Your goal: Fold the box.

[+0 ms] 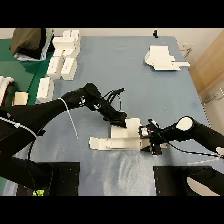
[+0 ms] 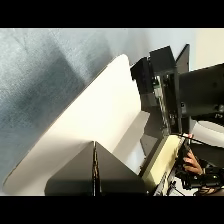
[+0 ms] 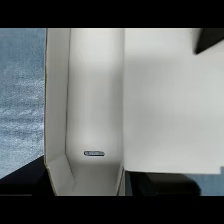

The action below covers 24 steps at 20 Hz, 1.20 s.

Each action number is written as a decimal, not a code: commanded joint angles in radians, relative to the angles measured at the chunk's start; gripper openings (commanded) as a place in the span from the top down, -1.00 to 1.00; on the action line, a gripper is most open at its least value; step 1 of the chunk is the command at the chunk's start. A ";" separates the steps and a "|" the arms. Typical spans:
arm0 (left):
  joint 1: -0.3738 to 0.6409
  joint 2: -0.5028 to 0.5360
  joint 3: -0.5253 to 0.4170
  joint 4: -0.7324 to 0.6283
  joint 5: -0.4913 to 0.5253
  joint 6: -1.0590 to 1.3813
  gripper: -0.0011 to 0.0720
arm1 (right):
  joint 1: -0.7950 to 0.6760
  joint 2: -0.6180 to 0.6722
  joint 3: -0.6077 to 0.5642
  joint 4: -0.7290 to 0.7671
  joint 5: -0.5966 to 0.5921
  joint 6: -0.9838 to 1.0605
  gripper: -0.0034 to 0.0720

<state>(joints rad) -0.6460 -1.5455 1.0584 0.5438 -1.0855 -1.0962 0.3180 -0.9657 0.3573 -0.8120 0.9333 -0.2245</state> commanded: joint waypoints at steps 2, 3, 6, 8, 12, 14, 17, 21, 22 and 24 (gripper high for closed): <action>-0.001 -0.021 -0.001 0.003 -0.006 -0.001 0.93 | 0.000 0.000 0.001 0.005 -0.006 0.003 -0.44; -0.001 -0.023 -0.001 0.002 -0.006 -0.001 0.93 | 0.000 0.000 0.001 0.005 -0.006 0.003 -0.44; -0.001 -0.030 -0.001 0.006 -0.006 -0.001 0.93 | 0.000 0.000 0.001 0.005 -0.006 0.003 -0.44; -0.001 -0.042 -0.001 0.006 -0.007 -0.001 0.93 | 0.000 0.000 0.001 0.005 -0.006 0.003 -0.44; 0.005 -0.038 0.003 -0.007 0.011 0.026 0.93 | 0.000 0.000 0.001 0.005 -0.006 0.003 -0.44; 0.006 -0.017 0.014 -0.033 0.006 0.072 0.93 | 0.000 0.000 0.001 0.005 -0.006 0.003 -0.44; 0.006 0.053 0.026 -0.058 0.011 0.141 0.93 | 0.000 0.000 0.001 0.005 -0.006 0.003 -0.44; 0.006 0.165 0.026 -0.061 0.000 0.206 0.93 | 0.000 0.000 0.001 0.004 -0.006 0.003 -0.44; 0.006 0.194 0.024 -0.061 0.002 0.225 0.93 | 0.000 0.000 0.001 0.005 -0.006 0.003 -0.44; 0.006 0.249 0.023 -0.026 0.002 0.253 0.93 | 0.000 0.000 0.001 0.005 -0.006 0.003 -0.44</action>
<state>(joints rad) -0.6403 -1.3682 1.0817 0.4938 -1.0840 -0.8974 0.3172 -0.9657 0.3576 -0.8070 0.9237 -0.2211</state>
